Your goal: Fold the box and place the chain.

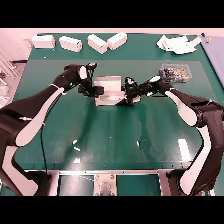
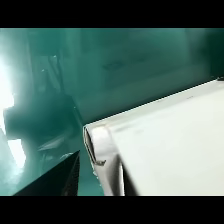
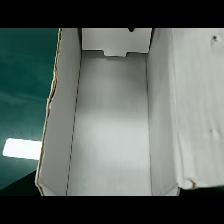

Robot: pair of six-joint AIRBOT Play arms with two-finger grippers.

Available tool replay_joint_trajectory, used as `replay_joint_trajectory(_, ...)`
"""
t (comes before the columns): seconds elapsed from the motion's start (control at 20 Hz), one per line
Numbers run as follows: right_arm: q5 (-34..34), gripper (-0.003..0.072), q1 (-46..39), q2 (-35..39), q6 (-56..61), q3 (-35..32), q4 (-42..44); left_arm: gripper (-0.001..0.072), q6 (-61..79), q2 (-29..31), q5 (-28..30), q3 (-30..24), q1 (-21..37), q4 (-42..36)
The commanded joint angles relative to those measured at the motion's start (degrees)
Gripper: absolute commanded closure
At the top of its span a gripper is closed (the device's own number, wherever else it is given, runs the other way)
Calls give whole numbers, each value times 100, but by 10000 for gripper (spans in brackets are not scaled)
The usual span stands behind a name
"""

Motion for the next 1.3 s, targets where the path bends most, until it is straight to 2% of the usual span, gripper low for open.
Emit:
replay_joint_trajectory(0.0,-11,123,2,4,4,-2,9,398,-374,-68,-199,129,-116,337)
replay_joint_trajectory(0.3,-11,123,2,4,4,-2,9,399,-721,-321,-658,476,-157,498)
replay_joint_trajectory(0.6,-11,123,2,4,4,-2,9,399,-1340,-411,-601,573,-280,691)
replay_joint_trajectory(0.95,-11,123,2,4,4,-2,9,401,-1644,-778,-1123,1152,-323,903)
replay_joint_trajectory(1.0,-11,123,2,4,4,-2,9,407,-1714,-778,-1130,1152,-323,933)
replay_joint_trajectory(1.1,-11,123,2,4,4,-2,9,497,-1740,-791,-1123,1152,-323,935)
replay_joint_trajectory(1.25,-11,123,2,4,4,-2,9,496,-1753,-831,-1126,1154,-326,933)
